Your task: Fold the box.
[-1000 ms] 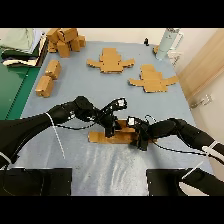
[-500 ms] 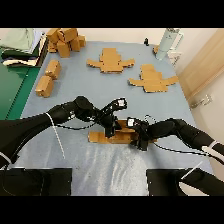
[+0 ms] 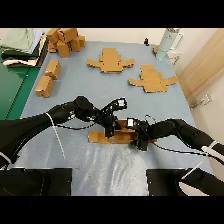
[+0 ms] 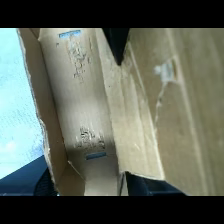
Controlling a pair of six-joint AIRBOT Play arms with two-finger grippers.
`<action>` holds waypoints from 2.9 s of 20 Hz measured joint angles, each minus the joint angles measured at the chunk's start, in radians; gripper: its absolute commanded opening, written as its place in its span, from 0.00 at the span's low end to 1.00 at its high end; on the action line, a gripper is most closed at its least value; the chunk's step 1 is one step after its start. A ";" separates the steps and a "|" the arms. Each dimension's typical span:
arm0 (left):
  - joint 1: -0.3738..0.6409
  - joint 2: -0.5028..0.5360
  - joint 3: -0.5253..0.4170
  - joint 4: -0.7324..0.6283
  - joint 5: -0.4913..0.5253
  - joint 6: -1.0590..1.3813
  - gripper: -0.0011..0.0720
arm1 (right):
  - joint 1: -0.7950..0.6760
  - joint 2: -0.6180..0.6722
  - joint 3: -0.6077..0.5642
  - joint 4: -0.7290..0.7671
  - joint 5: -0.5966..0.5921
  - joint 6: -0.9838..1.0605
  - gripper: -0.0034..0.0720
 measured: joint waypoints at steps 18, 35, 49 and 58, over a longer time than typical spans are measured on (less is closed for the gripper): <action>0.001 -0.001 -0.002 -0.099 0.003 0.000 0.03 | 0.000 0.001 0.001 -0.011 -0.004 0.000 0.72; 0.134 0.086 0.000 0.288 -0.094 -0.483 0.77 | 0.001 0.023 0.006 -0.029 -0.018 -0.016 0.72; 0.186 0.099 -0.001 0.354 -0.362 -0.757 0.03 | 0.001 0.000 0.008 0.027 -0.012 -0.097 0.74; 0.186 0.099 -0.051 0.221 -0.453 -0.796 0.03 | 0.001 -0.005 0.008 0.038 -0.013 -0.108 0.74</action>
